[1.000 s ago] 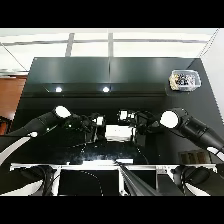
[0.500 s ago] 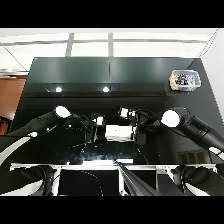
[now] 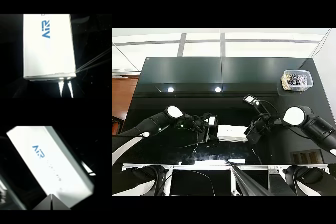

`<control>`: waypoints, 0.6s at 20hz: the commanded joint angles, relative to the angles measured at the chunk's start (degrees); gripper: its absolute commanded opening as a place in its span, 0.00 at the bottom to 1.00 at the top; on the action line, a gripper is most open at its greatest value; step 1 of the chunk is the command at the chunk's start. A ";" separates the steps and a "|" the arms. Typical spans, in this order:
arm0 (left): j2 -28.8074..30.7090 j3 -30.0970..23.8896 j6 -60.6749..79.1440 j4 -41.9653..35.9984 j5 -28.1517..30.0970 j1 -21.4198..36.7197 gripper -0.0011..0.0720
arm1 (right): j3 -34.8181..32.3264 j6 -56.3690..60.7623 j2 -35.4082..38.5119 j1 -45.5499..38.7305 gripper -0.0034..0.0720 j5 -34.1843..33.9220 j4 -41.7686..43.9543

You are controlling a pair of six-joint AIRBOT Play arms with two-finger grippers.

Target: Fold the box and place the chain.

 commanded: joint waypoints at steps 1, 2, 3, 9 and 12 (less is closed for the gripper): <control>-0.02 0.02 0.00 0.04 -0.02 -0.02 0.39 | -3.19 7.41 -0.07 -1.77 0.05 -3.04 18.10; -0.02 0.02 0.00 0.02 0.00 -0.02 0.39 | -4.07 7.37 -0.55 -2.14 0.05 -4.79 24.22; -0.02 0.02 0.00 0.02 0.00 -0.02 0.39 | -4.52 7.34 -1.22 -2.27 0.05 -5.62 27.67; -0.02 0.02 0.00 0.02 0.00 -0.02 0.39 | -5.20 11.65 -7.76 -2.12 0.05 -5.90 22.38; -0.02 0.02 0.00 0.02 0.00 -0.02 0.39 | -5.20 13.40 -9.68 -2.12 0.05 -7.28 18.25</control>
